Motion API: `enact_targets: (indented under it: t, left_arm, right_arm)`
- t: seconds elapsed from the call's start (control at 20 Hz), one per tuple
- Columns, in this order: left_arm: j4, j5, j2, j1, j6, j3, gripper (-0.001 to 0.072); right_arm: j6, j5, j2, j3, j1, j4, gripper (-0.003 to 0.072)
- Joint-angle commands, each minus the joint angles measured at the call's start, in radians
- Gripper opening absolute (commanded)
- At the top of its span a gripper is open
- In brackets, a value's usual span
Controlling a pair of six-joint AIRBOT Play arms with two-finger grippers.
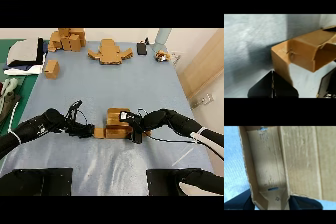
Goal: Fold the box.
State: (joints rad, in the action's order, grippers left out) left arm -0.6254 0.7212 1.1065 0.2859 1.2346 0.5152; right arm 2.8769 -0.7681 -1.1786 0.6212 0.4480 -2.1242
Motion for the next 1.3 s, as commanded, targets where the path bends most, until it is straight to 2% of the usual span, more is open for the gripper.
enact_targets:
  t: [0.0, 0.25, 0.4, 0.45, 0.5, 0.7, 0.95, 1.15, 1.2, 1.25]
  left_arm:
    - [0.111, -0.014, 0.01, 0.013, -0.059, 0.003, 0.0013]
    - [0.206, 0.013, 0.01, 0.029, -0.126, 0.015, 0.0013]
    - [0.153, -0.02, 0.01, 0.085, -0.127, 0.07, 0.0022]
    - [0.143, -0.044, 0.01, 0.09, -0.121, 0.083, 0.0248]
    - [0.143, -0.063, 0.01, 0.087, -0.116, 0.089, 0.0372]
    - [0.158, -0.074, 0.046, 0.09, -0.108, 0.117, 0.0365]
    - [0.175, -0.078, 0.093, 0.146, -0.109, 0.158, 0.0366]
    - [0.202, -0.092, 0.098, 0.156, -0.108, 0.159, 0.0368]
    - [0.198, -0.077, 0.098, 0.156, -0.108, 0.159, 0.0428]
    - [0.192, -0.064, 0.098, 0.158, -0.09, 0.161, 0.0435]
  right_arm:
    - [0.0, 0.0, 0.0, 0.0, 0.0, 0.0, 0.0511]
    - [0.0, 0.0, 0.0, 0.0, 0.0, 0.0, 0.0511]
    - [0.0, 0.0, 0.0, 0.0, 0.0, 0.0, 0.0511]
    - [0.0, 0.0, 0.0, 0.0, 0.0, 0.0, 0.0511]
    - [0.0, 0.0, 0.0, 0.0, 0.0, 0.0, 0.051]
    - [0.0, 0.0, 0.0, 0.0, 0.0, 0.0, 0.051]
    - [0.0, 0.0, 0.0, 0.0, 0.0, 0.0, 0.051]
    - [0.0, 0.0, 0.0, 0.0, 0.0, 0.0, 0.0511]
    - [0.0, 0.0, 0.0, 0.0, 0.0, 0.0, 0.0511]
    - [0.0, 0.0, 0.0, 0.0, 0.0, 0.0, 0.0511]
